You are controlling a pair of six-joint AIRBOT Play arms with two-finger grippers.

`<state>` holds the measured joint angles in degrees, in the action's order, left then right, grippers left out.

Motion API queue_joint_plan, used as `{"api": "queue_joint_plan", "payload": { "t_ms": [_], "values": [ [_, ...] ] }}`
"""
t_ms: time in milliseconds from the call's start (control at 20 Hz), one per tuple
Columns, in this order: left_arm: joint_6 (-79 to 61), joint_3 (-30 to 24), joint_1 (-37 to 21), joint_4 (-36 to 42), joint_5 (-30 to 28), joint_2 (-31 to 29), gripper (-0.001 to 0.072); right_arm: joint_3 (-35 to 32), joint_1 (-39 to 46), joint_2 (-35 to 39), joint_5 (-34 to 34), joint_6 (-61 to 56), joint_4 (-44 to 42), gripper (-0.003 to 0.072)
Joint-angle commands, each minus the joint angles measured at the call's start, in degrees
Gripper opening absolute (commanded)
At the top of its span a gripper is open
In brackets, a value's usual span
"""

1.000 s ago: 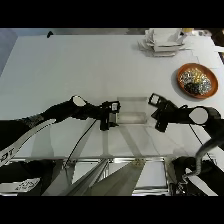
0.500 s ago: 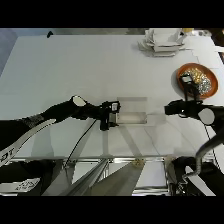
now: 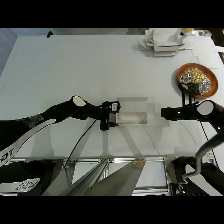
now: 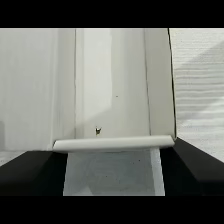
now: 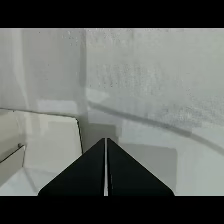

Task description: Fold the box and place the chain.

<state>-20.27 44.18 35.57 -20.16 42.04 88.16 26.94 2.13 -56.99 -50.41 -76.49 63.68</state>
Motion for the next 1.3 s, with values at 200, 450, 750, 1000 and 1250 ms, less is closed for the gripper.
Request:
{"api": "queue_joint_plan", "payload": {
  "t_ms": [200, 450, 750, 1000, 1250],
  "values": [
    [0.1, 0.0, 0.0, 0.0, 0.0, 0.0, 0.0205, 0.0, 0.1, -2.6, -3.4, 4.9, -7.6, 0.0017],
    [0.1, 0.0, 0.0, 0.0, 0.0, 0.0, 0.0205, 0.0, 0.1, -1.9, -5.6, 11.4, -18.0, 0.0018],
    [0.1, 0.0, 0.0, 0.0, 0.0, 0.0, 0.0205, 0.0, 0.1, 0.9, -6.9, 12.5, -20.9, 0.0203],
    [0.1, 0.0, 0.0, 0.0, 0.0, 0.0, 0.0205, 0.0, 0.1, 1.3, -9.2, 15.3, -24.7, 0.0322],
    [0.1, 0.0, 0.0, 0.0, 0.0, 0.0, 0.0205, 0.0, -0.1, 1.6, -8.4, 15.2, -21.7, 0.0346]
  ]
}}
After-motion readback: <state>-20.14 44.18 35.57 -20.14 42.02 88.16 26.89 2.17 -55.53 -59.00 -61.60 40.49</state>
